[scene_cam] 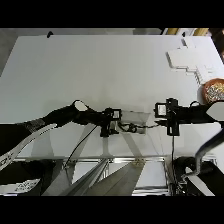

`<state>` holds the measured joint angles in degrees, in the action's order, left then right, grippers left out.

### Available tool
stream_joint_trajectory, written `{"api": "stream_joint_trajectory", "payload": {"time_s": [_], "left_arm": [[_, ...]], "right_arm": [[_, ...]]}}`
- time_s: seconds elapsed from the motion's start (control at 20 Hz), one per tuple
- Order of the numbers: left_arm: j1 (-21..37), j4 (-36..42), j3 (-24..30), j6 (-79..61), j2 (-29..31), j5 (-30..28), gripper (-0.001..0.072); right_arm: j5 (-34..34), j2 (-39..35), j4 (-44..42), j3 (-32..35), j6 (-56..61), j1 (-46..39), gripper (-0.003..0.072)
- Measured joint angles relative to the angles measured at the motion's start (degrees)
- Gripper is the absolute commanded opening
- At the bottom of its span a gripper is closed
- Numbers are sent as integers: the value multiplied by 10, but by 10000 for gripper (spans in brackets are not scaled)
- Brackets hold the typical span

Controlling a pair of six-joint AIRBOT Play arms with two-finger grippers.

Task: Fold the box and place the chain.

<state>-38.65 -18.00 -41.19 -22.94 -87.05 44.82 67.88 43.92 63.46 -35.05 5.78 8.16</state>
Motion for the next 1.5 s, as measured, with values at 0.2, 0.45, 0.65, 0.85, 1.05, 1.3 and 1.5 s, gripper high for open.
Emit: {"api": "stream_joint_trajectory", "payload": {"time_s": [0.2,0.45,0.65,0.85,1.05,1.3,1.5], "left_arm": [[0,0,0,0,0,0,391],[0,0,0,0,0,0,391],[0,0,0,0,0,0,391],[0,0,0,0,0,0,391],[0,0,0,0,0,0,391],[0,0,0,0,0,0,391],[0,0,0,0,0,0,391]], "right_arm": [[9,66,52,-1,-11,-23,222],[-7,139,88,-1,-15,-29,222],[-36,176,96,1,-16,-30,171],[-63,190,99,21,-35,-30,167],[-93,194,99,33,-53,-30,162],[-110,197,97,37,-61,-30,153],[-112,206,97,37,-63,-31,153]]}}
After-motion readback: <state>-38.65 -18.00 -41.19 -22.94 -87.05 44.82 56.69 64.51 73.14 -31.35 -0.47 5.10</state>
